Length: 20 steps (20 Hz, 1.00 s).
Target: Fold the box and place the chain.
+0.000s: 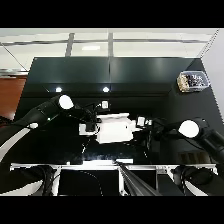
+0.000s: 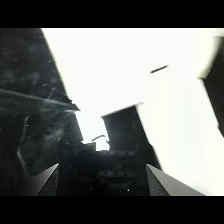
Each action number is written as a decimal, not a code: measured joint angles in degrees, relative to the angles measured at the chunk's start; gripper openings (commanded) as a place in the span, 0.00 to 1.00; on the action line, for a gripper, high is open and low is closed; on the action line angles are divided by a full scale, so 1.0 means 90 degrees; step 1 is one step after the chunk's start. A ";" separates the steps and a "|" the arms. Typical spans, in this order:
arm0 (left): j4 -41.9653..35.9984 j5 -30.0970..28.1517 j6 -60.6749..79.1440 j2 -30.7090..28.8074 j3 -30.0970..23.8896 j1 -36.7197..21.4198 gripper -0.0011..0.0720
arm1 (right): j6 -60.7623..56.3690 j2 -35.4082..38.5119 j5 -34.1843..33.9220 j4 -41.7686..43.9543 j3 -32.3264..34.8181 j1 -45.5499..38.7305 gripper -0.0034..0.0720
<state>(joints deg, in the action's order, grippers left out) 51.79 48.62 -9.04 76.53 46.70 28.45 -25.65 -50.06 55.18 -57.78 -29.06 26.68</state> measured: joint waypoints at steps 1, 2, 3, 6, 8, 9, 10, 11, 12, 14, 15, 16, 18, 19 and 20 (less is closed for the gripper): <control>0.0002 0.0000 -0.0005 0.0000 -0.0002 0.0000 0.05 | 0.0029 -0.0112 -0.0053 0.0015 0.0012 0.0056 0.85; 0.0002 0.0000 -0.0022 0.0000 -0.0002 0.0000 0.05 | 0.0066 -0.0221 -0.0104 0.0022 0.0019 0.0104 0.85; 0.0002 0.0002 -0.0022 0.0000 -0.0002 0.0000 0.05 | 0.0092 -0.0318 -0.0158 0.0046 0.0024 0.0136 0.85; 0.0002 0.0002 -0.0022 0.0000 -0.0002 0.0000 0.05 | 0.0267 -0.0534 -0.0228 0.0066 0.0032 0.0260 0.85; 0.0002 0.0005 -0.0024 0.0000 -0.0002 0.0000 0.05 | 0.0500 -0.0602 -0.0396 0.0165 0.0032 0.0425 0.85; 0.0002 0.0005 -0.0024 0.0000 0.0000 0.0000 0.05 | 0.0597 -0.0629 -0.0561 0.0233 0.0032 0.0529 0.85; 0.0002 0.0005 -0.0024 0.0000 0.0000 0.0000 0.05 | 0.0670 -0.0656 -0.0748 0.0277 0.0032 0.0619 0.85; 0.0002 0.0005 -0.0024 0.0000 0.0000 0.0000 0.05 | 0.0724 -0.0682 -0.0928 0.0311 0.0032 0.0692 0.85; 0.0002 0.0005 -0.0027 0.0000 0.0000 0.0000 0.05 | 0.0772 -0.0714 -0.1115 0.0342 0.0032 0.0750 0.85; 0.0002 0.0005 -0.0029 0.0000 -0.0002 0.0000 0.05 | 0.0833 -0.0767 -0.1353 0.0381 0.0032 0.0818 0.85; 0.0002 0.0005 -0.0032 0.0000 0.0000 0.0000 0.05 | 0.0869 -0.0789 -0.1430 0.0391 0.0032 0.0838 0.85; 0.0002 0.0007 -0.0032 0.0000 -0.0002 0.0000 0.05 | 0.0908 -0.0811 -0.1484 0.0391 0.0034 0.0850 0.85; 0.0002 0.0007 -0.0032 0.0000 -0.0002 0.0000 0.05 | 0.0976 -0.0879 -0.1549 0.0403 0.0034 0.0869 0.85; 0.0002 0.0007 -0.0032 0.0000 -0.0002 0.0000 0.05 | 0.1003 -0.0923 -0.1583 0.0415 0.0032 0.0877 0.85; 0.0002 0.0010 -0.0032 0.0000 -0.0002 0.0000 0.05 | 0.1035 -0.0962 -0.1605 0.0437 0.0032 0.0884 0.85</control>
<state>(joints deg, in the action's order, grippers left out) 51.81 48.71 -9.32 76.53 46.68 28.45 -16.34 -58.72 40.73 -53.84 -28.77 34.63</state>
